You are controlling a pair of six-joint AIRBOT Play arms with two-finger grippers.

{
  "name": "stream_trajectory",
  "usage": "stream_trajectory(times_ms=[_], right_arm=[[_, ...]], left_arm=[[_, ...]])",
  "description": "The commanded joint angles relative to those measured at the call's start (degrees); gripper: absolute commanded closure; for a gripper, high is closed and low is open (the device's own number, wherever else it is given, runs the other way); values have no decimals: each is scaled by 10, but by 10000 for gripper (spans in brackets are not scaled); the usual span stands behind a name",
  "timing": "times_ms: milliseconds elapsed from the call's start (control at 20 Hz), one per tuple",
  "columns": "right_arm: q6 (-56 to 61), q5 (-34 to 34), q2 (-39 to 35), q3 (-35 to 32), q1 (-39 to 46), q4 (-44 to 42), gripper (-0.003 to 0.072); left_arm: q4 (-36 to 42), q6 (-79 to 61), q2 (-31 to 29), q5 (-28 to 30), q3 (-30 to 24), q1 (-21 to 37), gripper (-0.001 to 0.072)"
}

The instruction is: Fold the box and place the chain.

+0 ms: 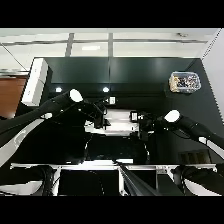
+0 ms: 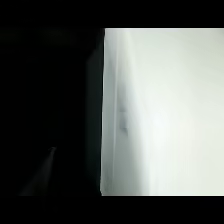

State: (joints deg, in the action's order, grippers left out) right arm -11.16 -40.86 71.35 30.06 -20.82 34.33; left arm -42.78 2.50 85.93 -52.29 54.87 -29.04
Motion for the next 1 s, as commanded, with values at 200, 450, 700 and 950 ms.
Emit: stream_trajectory(times_ms=[200,450,700,950], right_arm=[[0,0,0,0,0,0,274],[0,0,0,0,0,0,531],[0,0,0,0,0,0,530],[0,0,0,0,0,0,530]], left_arm=[[-153,210,-113,-62,2,2,13],[-170,365,-134,-232,-11,2,682],[88,358,-134,-19,-91,1,681],[197,270,-133,188,-104,-3,682]])
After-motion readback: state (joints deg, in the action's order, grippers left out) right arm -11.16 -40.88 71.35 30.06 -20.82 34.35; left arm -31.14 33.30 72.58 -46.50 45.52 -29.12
